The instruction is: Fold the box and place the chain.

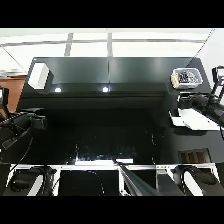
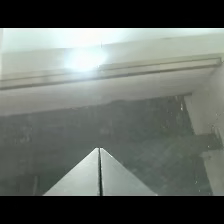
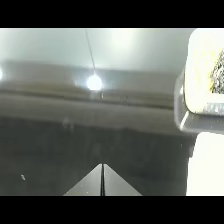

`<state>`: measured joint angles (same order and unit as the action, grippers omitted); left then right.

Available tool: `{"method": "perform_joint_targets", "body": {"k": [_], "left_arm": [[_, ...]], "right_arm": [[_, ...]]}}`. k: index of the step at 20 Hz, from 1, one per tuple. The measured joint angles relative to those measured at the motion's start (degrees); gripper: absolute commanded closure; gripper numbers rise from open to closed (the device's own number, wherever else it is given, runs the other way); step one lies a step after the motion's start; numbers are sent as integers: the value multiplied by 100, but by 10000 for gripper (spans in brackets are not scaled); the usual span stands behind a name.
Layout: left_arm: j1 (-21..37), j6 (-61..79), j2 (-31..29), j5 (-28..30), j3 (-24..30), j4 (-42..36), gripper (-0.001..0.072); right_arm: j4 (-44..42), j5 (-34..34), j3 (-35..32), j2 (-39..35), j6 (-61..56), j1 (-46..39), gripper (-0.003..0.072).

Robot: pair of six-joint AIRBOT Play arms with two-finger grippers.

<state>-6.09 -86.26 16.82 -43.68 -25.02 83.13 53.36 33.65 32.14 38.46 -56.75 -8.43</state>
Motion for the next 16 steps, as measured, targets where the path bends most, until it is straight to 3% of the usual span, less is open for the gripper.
{"method": "perform_joint_targets", "body": {"k": [1, 2, 6, 9, 13, 16], "left_arm": [[0, -13, 24, 160, 39, -210, 267], [-2, -22, 81, 354, 85, -424, 0], [-13, -24, 807, 765, 98, -977, -4], [-13, -72, 1626, 149, -352, -645, -4], [-13, -400, 2590, -782, -1169, 109, -4], [-15, -551, 2959, -1010, -1399, 173, -4]], "right_arm": [[-131, -76, -2, 15, 0, 0, 219], [-229, -168, -2, 59, 0, 0, -33], [-92, -221, 2, 531, -238, -15, -33], [1088, -105, 278, 955, -1488, -323, -33], [2503, 50, 1499, 1967, -2736, -1613, -31], [2662, 1023, 2809, 3073, -2905, -2782, -31]]}}
